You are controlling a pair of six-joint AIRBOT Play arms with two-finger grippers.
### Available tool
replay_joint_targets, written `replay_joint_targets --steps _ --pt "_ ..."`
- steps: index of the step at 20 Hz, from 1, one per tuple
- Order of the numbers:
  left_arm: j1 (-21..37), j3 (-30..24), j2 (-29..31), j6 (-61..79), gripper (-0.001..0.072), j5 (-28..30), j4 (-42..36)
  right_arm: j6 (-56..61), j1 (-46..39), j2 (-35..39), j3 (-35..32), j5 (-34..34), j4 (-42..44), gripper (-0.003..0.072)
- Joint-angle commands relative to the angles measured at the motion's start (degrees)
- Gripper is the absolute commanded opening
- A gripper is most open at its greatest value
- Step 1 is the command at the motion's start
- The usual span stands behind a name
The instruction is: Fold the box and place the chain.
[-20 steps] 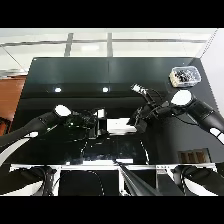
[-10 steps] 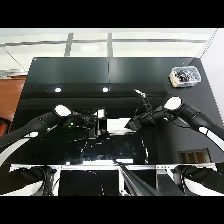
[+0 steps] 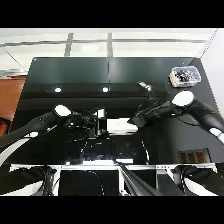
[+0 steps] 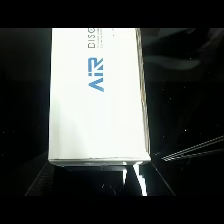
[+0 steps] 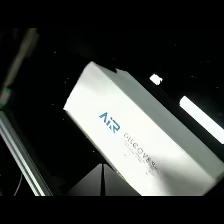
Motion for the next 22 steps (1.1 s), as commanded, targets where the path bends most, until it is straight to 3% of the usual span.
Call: replay_joint_targets --steps 1,2,4,7,9,12,15,18,22 --pt "0.00 1.20 1.88 -5.25 0.0535 -1.27 5.11 2.49 -7.28 8.24 1.57 6.34 -5.46 0.0017" --pt "0.02 2.05 3.50 -8.74 0.0709 -2.05 7.76 4.31 -9.88 10.27 1.57 8.37 -9.42 0.0017" --pt "0.07 3.91 7.69 -15.10 0.0713 -3.93 13.33 7.93 -14.78 13.05 1.31 11.72 -16.26 0.0017" --pt "-0.09 6.51 13.33 -21.62 0.0712 -6.67 15.65 8.92 -18.14 14.10 -1.53 12.57 -16.41 0.0017" --pt "-1.55 8.35 13.27 -26.84 0.0712 -6.34 14.84 8.92 -18.12 14.10 -4.20 9.03 -14.67 0.0017" --pt "-5.46 10.69 8.22 -33.99 0.0712 -4.11 14.91 8.46 -18.10 14.10 -7.23 4.44 -11.06 0.0017" --pt "-8.22 14.75 0.46 -37.57 0.0711 -0.31 14.86 7.78 -18.10 14.10 -8.24 4.48 -10.12 0.0017" --pt "-10.16 20.83 -7.13 -38.91 0.0711 -2.34 14.86 7.61 -18.10 14.10 -8.24 3.78 -10.08 0.0017" --pt "-11.45 25.35 -10.23 -38.88 0.0711 -6.12 14.91 7.15 -18.12 14.10 -8.24 3.56 -10.23 0.0017"
